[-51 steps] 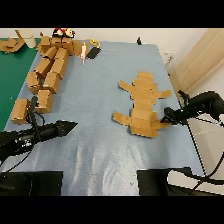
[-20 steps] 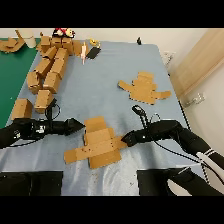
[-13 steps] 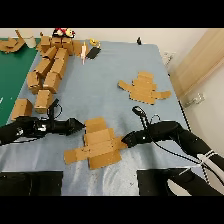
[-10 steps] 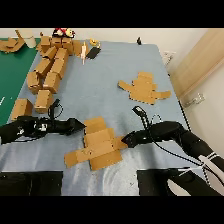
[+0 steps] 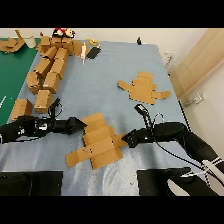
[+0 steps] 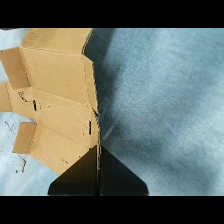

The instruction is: Fold the box.

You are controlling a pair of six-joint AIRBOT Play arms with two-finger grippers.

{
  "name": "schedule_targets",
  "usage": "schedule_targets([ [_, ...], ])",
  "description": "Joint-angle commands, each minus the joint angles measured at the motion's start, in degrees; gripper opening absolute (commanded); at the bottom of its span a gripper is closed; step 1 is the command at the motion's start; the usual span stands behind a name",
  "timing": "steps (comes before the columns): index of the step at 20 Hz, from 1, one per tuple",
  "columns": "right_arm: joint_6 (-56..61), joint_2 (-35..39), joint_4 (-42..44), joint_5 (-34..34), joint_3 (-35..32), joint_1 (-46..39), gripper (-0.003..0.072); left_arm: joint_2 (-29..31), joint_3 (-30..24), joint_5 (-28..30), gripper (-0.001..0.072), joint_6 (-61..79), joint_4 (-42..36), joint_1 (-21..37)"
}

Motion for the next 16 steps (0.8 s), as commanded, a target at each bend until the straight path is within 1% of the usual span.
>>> schedule_targets([
  [1,0.0,0.2,0.0,0.6,0.0,0.0,0.0002,-1.3,1.1,-1.6,0.0416,3.1,-3.0,-2.0],
  [4,0.0,0.2,0.0,0.5,0.0,0.0,0.0001,-4.7,3.5,-2.4,0.0416,3.2,-3.2,-3.5],
  [6,0.1,0.2,0.0,0.5,0.0,0.0,0.0002,-6.7,5.0,-4.0,0.0416,3.7,-3.4,-3.9],
  [8,0.2,0.2,0.0,0.5,0.0,0.0,0.0001,-7.6,5.8,-5.9,0.0415,5.2,-3.4,-4.0],
  [11,0.6,0.2,0.0,0.5,0.0,0.0,0.0002,-7.6,5.9,-6.0,0.0413,6.8,-3.4,-3.8],
  [13,0.7,0.2,0.0,0.5,0.0,0.0,0.0001,-7.6,5.9,-6.8,0.0285,8.9,-3.4,-3.9],
  [16,1.1,0.2,0.0,0.5,0.0,0.0,0.0001,-7.6,5.9,-7.9,0.0288,10.8,-3.1,-3.9],
])
